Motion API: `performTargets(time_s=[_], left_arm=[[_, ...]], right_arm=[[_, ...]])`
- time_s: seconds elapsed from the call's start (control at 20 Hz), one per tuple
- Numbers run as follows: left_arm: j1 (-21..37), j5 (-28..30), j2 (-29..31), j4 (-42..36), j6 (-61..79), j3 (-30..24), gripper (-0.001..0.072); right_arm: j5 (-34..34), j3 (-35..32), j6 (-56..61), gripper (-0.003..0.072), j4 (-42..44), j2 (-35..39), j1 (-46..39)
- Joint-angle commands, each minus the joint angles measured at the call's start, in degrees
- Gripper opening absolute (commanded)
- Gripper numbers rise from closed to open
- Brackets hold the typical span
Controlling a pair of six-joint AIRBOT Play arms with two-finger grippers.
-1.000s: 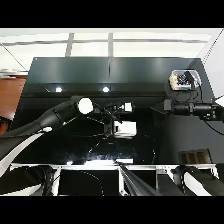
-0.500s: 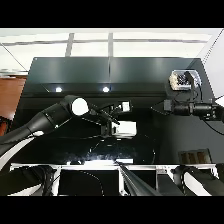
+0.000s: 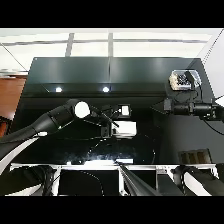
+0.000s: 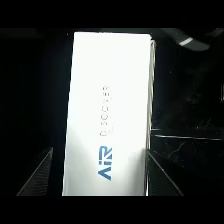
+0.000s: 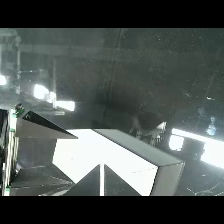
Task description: Fold the box and place the chain.
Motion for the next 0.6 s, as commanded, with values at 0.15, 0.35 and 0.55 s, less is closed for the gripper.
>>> performTargets(time_s=[0.15, 0.35, 0.55], left_arm=[[0.0, -0.3, -0.3, -1.6, 2.5, -0.1, 0.0709], [0.0, -1.5, -0.7, -2.0, 2.5, -0.1, 0.0709], [0.0, -1.5, -1.6, -3.2, 2.5, -0.1, 0.0708]], right_arm=[[-0.1, 0.0, 0.0, 0.0036, 0.0, 0.0, 0.0], [-0.1, 0.0, 0.0, 0.0036, 0.0, 0.0, 0.0], [-0.1, 0.0, 0.0, 0.0036, 0.0, 0.0, 0.0]])
